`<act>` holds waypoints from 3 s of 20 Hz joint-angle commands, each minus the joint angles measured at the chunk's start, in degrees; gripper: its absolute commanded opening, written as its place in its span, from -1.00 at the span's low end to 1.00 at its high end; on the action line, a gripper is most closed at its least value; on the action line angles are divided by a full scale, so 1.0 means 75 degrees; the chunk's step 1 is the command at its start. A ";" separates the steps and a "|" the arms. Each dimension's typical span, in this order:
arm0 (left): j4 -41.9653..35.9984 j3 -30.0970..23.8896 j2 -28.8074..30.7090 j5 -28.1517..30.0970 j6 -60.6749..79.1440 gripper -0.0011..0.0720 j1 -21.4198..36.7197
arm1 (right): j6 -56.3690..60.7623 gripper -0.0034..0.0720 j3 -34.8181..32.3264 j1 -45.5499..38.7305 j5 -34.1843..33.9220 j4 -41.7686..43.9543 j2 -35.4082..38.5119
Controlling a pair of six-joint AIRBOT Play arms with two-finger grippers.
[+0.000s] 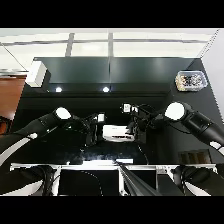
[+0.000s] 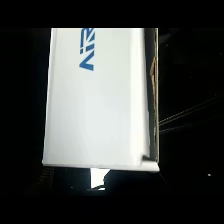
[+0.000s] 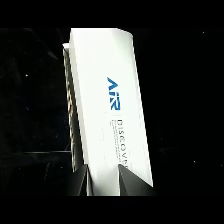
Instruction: Fold the box and place the chain.
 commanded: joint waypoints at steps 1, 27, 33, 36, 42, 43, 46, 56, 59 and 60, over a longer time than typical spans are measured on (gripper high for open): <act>0.0000 0.0003 -0.0003 -0.0003 -0.0006 -0.01 -0.0003 | -0.0003 -0.37 -0.0003 0.0009 0.0012 -0.0035 0.0000; 0.0000 0.0003 -0.0003 -0.0003 -0.0006 -0.01 -0.0003 | -0.0003 0.10 -0.0242 0.0009 -0.0248 0.0154 -0.0006; 0.0000 0.0003 -0.0003 -0.0003 -0.0006 -0.01 -0.0003 | 0.0000 0.10 -0.0274 0.0009 -0.0251 0.0152 -0.0006; 0.0000 0.0003 -0.0003 -0.0003 -0.0009 -0.01 -0.0003 | 0.0000 0.09 -0.0367 0.0009 -0.0289 0.0149 -0.0015; 0.0000 0.0003 -0.0003 -0.0003 -0.0006 -0.01 -0.0003 | -0.0003 -0.09 -0.0367 0.0009 -0.0306 0.0149 -0.0017; 0.0000 0.0003 -0.0003 -0.0003 -0.0009 -0.01 -0.0003 | -0.0003 -0.09 -0.0367 0.0009 -0.0306 0.0149 -0.0017; 0.0000 0.0003 -0.0003 -0.0003 -0.0006 -0.01 -0.0003 | -0.0003 -0.07 -0.0367 0.0009 -0.0274 0.0146 -0.0023; 0.0000 0.0003 -0.0003 -0.0003 -0.0009 -0.01 -0.0003 | 0.0009 0.15 -0.0391 0.0009 -0.0434 0.0111 -0.0154; 0.0000 0.0003 -0.0003 -0.0003 -0.0006 -0.01 -0.0003 | 0.0152 0.14 -0.0391 0.0012 -0.0408 0.0093 -0.0286; 0.0000 0.0003 -0.0003 -0.0003 -0.0009 -0.01 -0.0003 | 0.0160 0.12 -0.0388 0.0023 -0.0417 0.0090 -0.0283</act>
